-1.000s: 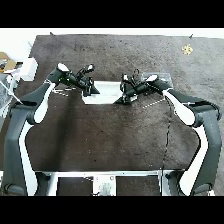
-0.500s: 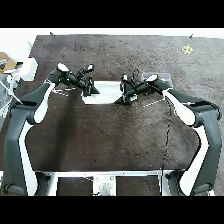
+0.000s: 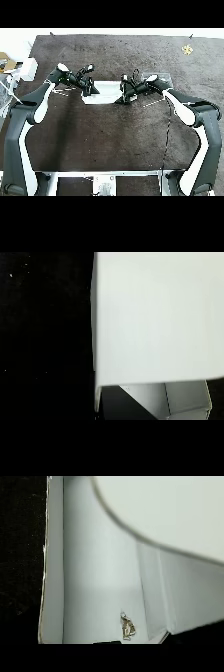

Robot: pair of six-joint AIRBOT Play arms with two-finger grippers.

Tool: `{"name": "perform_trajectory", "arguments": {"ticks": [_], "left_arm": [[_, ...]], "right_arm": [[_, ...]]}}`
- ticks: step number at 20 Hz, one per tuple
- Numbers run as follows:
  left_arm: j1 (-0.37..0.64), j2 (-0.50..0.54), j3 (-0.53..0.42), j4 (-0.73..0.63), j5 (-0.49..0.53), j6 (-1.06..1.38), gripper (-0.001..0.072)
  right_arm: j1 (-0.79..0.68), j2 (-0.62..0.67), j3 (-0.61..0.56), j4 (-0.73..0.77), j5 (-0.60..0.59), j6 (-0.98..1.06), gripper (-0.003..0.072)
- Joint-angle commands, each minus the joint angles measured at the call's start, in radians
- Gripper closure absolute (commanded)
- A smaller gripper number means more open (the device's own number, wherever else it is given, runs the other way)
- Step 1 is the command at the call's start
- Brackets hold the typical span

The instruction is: Fold the box and place the chain.

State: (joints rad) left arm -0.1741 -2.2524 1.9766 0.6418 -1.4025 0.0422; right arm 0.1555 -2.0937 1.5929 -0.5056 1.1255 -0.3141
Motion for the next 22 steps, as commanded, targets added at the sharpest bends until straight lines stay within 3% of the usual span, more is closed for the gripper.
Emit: {"name": "perform_trajectory", "arguments": {"ticks": [1, 8, 9, 10, 16, 22], "left_arm": [[0.000, 0.001, 0.001, -0.031, -0.002, 0.000, 0.0699], [0.000, 0.001, 0.001, -0.051, -0.010, -0.008, 0.0694], [0.000, 0.001, 0.001, -0.055, -0.013, -0.008, 0.0509], [0.000, 0.001, 0.001, -0.065, -0.016, -0.008, 0.0416], [0.018, 0.020, 0.008, -0.081, -0.080, -0.045, 0.0415], [0.117, 0.112, 0.008, -0.083, -0.165, -0.084, 0.0415]], "right_arm": [[-0.001, -0.001, 0.000, 0.000, -0.024, 0.000, 0.0189], [-0.001, -0.001, 0.000, 0.000, -0.023, 0.000, 0.0190], [-0.001, -0.001, 0.000, 0.000, -0.023, 0.000, 0.0190], [-0.001, -0.001, 0.000, 0.000, -0.023, 0.000, 0.0189], [-0.001, -0.001, 0.000, 0.000, -0.023, 0.000, 0.0189], [-0.001, -0.001, 0.000, 0.000, -0.023, 0.000, 0.0189]]}}
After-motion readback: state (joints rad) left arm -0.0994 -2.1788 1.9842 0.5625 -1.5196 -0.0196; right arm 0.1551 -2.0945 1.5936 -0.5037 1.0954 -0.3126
